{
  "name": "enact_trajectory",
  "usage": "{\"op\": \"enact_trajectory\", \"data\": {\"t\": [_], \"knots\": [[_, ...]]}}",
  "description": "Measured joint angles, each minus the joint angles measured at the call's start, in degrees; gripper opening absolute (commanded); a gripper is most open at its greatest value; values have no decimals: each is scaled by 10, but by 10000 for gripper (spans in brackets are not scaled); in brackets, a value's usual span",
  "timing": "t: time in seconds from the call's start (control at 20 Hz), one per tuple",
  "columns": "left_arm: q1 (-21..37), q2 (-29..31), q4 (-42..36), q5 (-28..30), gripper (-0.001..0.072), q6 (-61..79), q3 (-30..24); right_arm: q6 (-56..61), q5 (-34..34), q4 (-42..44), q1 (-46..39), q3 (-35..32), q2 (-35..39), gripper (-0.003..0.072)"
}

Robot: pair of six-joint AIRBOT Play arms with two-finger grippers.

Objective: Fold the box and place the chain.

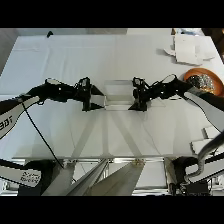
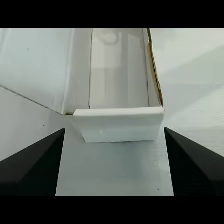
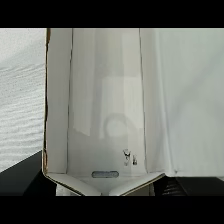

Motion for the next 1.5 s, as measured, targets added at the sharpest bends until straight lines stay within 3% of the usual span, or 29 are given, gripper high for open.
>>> {"op": "enact_trajectory", "data": {"t": [0.35, 0.85, 0.9, 1.0, 1.1, 1.15, 1.2, 1.5], "knots": [[-26, -2, -4, 12, 699, -1, 3, -1, 1, 0, 0, 0, 0, 518], [-64, -1, -3, 81, 696, -39, 10, 0, 0, 0, 0, 0, 0, 518], [-66, -1, -3, 84, 680, -40, 10, 0, 0, 0, 0, 0, 0, 518], [-70, -1, -3, 88, 505, -41, 10, 0, 0, 0, 0, 0, 0, 518], [-71, -1, -2, 90, 474, -40, 10, 0, -1, 0, 0, 0, 0, 518], [-72, -1, -2, 91, 393, -40, 10, 0, -1, 0, 0, 0, 0, 518], [-72, -1, -3, 92, 367, -40, 10, 0, -1, 0, 0, 0, 0, 518], [-72, -1, -6, 93, 366, -41, 10, 0, 0, 0, 0, 0, 0, 518]]}}
